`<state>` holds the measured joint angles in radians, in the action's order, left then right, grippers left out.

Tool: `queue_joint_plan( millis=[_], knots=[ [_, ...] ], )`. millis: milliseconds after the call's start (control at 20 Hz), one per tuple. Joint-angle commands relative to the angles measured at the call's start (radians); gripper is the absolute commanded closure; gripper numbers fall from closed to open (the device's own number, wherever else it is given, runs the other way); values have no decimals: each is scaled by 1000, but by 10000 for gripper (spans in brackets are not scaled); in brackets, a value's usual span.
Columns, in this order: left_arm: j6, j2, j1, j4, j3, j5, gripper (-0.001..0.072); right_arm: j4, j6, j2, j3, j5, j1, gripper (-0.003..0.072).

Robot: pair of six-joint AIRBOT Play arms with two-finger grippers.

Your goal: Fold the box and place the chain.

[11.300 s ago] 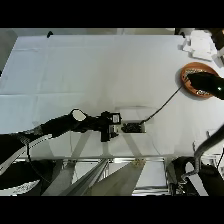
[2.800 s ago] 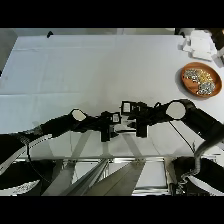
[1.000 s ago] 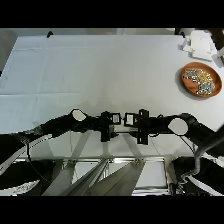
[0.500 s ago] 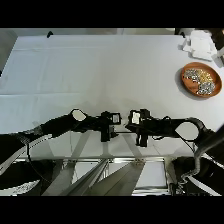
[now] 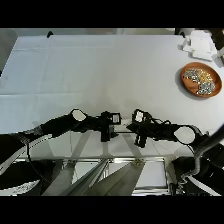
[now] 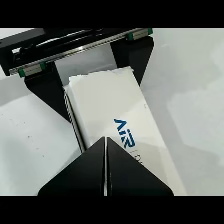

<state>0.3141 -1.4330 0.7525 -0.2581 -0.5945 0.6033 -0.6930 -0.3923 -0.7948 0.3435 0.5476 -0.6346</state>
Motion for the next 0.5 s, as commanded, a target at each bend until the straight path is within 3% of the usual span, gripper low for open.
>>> queue_joint_plan(
  millis=[0,450],
  knots=[
    [0,1,-1,0,0,-1,394,13,0,-2,-6,-13,0,673],
    [0,1,-1,0,0,0,394,17,0,-2,-72,13,0,673]
  ],
)
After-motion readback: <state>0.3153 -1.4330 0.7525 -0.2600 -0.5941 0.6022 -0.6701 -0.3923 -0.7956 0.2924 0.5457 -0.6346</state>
